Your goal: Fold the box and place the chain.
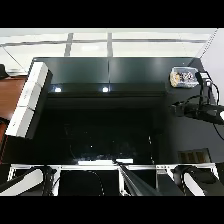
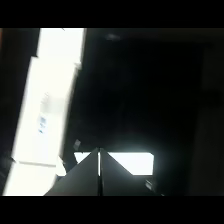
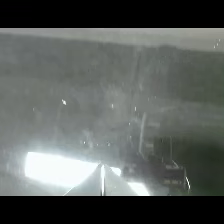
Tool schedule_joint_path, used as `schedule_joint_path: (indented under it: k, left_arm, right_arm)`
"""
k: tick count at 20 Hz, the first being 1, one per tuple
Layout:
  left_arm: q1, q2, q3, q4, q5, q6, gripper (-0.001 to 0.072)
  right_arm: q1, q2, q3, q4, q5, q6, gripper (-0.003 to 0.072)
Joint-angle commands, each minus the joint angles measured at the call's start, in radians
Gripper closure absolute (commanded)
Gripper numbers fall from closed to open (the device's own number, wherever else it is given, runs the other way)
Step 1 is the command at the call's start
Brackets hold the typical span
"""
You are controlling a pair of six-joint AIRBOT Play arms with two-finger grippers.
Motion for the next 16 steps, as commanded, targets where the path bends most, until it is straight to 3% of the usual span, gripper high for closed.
schedule_joint_path:
  k: [1,5,7,11,16]
  left_arm:
    - [-0.094,0.066,-0.085,-0.014,-0.093,-0.169,0.0685]
    - [-0.266,0.350,-0.498,-0.012,0.203,-0.163,0.0684]
    - [-0.298,0.478,-0.615,-0.005,0.263,-0.163,0.0683]
    - [-0.293,0.632,-0.658,0.013,0.257,-0.163,0.0683]
    - [-0.293,0.672,-0.658,0.013,0.257,-0.163,0.0683]
  right_arm:
    - [0.000,0.000,0.000,0.008,-0.096,0.000,0.0670]
    - [0.000,0.000,0.000,0.011,-0.154,0.000,0.0670]
    - [0.000,0.000,0.000,0.011,-0.154,0.000,0.0670]
    - [0.000,0.000,0.000,0.011,-0.154,0.000,0.0670]
    - [0.000,0.000,0.000,0.011,-0.154,0.000,0.0670]
